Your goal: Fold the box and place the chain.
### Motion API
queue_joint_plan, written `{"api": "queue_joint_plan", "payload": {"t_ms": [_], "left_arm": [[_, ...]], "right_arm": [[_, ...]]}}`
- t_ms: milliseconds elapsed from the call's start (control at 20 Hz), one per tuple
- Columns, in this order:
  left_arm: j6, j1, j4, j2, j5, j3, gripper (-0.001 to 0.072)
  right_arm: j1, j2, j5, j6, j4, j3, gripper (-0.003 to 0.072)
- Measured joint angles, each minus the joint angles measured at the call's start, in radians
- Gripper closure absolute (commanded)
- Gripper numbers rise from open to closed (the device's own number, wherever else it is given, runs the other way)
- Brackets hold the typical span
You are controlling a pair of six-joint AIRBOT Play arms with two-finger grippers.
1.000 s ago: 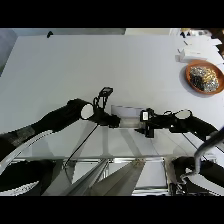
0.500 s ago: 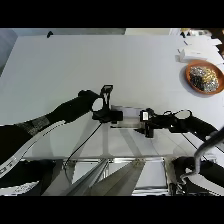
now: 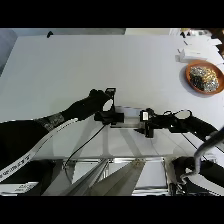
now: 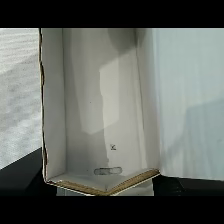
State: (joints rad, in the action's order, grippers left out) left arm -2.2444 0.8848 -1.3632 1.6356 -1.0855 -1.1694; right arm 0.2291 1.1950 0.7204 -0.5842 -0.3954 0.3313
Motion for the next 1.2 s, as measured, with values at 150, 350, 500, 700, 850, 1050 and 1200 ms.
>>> {"api": "queue_joint_plan", "payload": {"t_ms": [150, 350, 500, 700, 850, 1050, 1200], "left_arm": [[-0.036, 0.006, -0.019, 0.015, -0.016, -0.014, 0.0705], [-0.079, 0.012, -0.031, 0.023, -0.027, -0.019, 0.0705], [-0.098, 0.013, -0.034, 0.024, -0.032, -0.02, 0.0674], [-0.099, 0.006, -0.035, 0.01, -0.036, -0.018, 0.0577], [-0.085, -0.005, -0.046, -0.018, -0.066, -0.019, 0.0255], [0.001, -0.021, -0.021, -0.038, -0.111, -0.02, 0.0331], [0.063, -0.026, 0.0, -0.043, -0.12, -0.024, 0.0531]], "right_arm": [[0.0, 0.0, 0.0, 0.0, 0.0, 0.0, 0.0369], [0.0, 0.0, 0.0, 0.0, 0.0, 0.0, 0.0369], [0.0, 0.0, 0.0, 0.0, 0.0, 0.0, 0.0369], [0.0, 0.0, 0.0, 0.0, 0.0, 0.0, 0.0369], [0.0, 0.0, 0.0, -0.001, 0.0, 0.0, 0.0369], [0.0, 0.0, 0.0, 0.0, 0.0, 0.0, 0.0369], [0.0, 0.0, 0.0, 0.0, 0.0, 0.0, 0.0369]]}}
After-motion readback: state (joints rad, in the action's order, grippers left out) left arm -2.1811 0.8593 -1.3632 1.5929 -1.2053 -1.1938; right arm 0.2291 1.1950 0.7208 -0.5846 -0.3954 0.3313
